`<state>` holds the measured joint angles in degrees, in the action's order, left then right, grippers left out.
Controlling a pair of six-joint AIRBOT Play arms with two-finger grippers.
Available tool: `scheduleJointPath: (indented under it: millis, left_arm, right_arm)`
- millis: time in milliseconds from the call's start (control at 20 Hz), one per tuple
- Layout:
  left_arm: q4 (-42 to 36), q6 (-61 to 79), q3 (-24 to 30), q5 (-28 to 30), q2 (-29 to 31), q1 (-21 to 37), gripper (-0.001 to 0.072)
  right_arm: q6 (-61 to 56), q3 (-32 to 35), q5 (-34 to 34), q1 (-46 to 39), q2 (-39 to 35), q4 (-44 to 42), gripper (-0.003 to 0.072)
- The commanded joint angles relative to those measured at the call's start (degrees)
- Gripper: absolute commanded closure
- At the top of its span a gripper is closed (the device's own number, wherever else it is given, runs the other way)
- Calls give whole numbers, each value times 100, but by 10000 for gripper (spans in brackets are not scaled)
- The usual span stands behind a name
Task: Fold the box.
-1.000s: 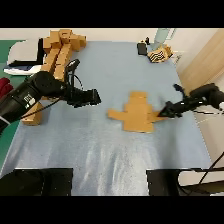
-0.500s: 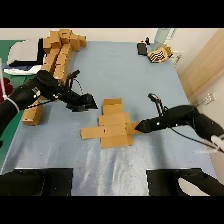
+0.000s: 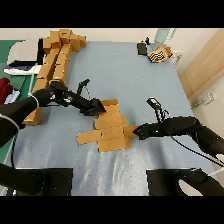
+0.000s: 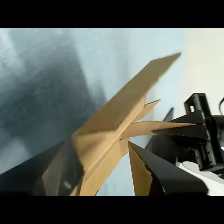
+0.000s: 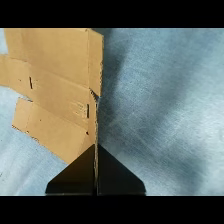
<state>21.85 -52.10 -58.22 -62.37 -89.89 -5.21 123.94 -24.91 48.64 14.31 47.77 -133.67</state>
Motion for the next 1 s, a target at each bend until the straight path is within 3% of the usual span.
scheduleJointPath:
  millis: [0,250,300,350,800,850,950]
  left_arm:
    - [-761,800,-33,-42,-514,-90,116]
    - [-1001,1270,-142,-450,-629,-98,134]
    - [-986,1305,-203,-509,-632,-98,300]
    - [-981,1438,-269,-590,-632,-101,343]
    - [-98,1338,-476,-1001,-632,-177,353]
    - [9,1338,-492,-1008,-632,-190,451]
    - [94,1368,-542,-1019,-632,-195,492]
  right_arm:
    - [-4,22,-11,24,-44,35,686]
    - [-4,22,-15,24,-44,55,686]
    - [-4,22,-15,24,-44,59,686]
    - [-4,22,-15,24,-44,59,686]
    - [-7,22,-15,24,-33,120,685]
    - [-7,22,-15,24,-33,120,685]
    - [-7,22,-17,24,-33,120,686]
